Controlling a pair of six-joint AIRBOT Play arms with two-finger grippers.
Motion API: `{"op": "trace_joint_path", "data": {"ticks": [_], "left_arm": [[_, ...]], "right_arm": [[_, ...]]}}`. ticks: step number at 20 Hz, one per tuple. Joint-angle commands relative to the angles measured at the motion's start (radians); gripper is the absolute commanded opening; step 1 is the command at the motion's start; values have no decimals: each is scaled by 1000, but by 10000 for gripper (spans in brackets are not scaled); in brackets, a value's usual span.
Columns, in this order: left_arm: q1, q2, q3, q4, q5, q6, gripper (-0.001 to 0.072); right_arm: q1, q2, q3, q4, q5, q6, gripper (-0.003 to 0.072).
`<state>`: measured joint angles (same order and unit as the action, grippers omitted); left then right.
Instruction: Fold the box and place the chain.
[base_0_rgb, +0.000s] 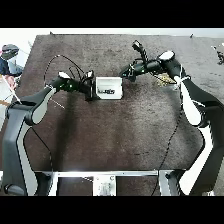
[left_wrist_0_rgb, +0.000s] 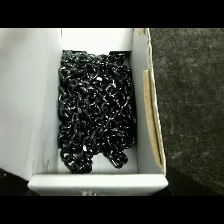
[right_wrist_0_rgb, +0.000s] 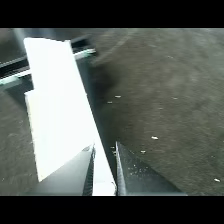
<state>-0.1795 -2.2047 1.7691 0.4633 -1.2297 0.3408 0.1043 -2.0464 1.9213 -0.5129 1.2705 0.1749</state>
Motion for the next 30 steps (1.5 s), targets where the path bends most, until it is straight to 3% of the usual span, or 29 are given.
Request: {"op": "trace_joint_path", "data": {"ticks": [1,5,20,21,22,23,30], "left_arm": [[0,0,0,0,0,0,408],[0,0,0,0,0,0,409],[0,0,0,0,0,0,409],[0,0,0,0,0,0,409],[0,0,0,0,0,0,409],[0,0,0,0,0,0,409],[0,0,0,0,0,0,409]], "right_arm": [[18,5,2,-60,52,-26,182],[78,5,2,-142,50,-53,182],[140,43,4,-203,24,-66,184],[140,43,4,-203,23,-66,216],[140,43,4,-203,19,-66,377],[142,43,4,-204,8,-66,336],[173,41,3,-276,-16,-66,337]]}}
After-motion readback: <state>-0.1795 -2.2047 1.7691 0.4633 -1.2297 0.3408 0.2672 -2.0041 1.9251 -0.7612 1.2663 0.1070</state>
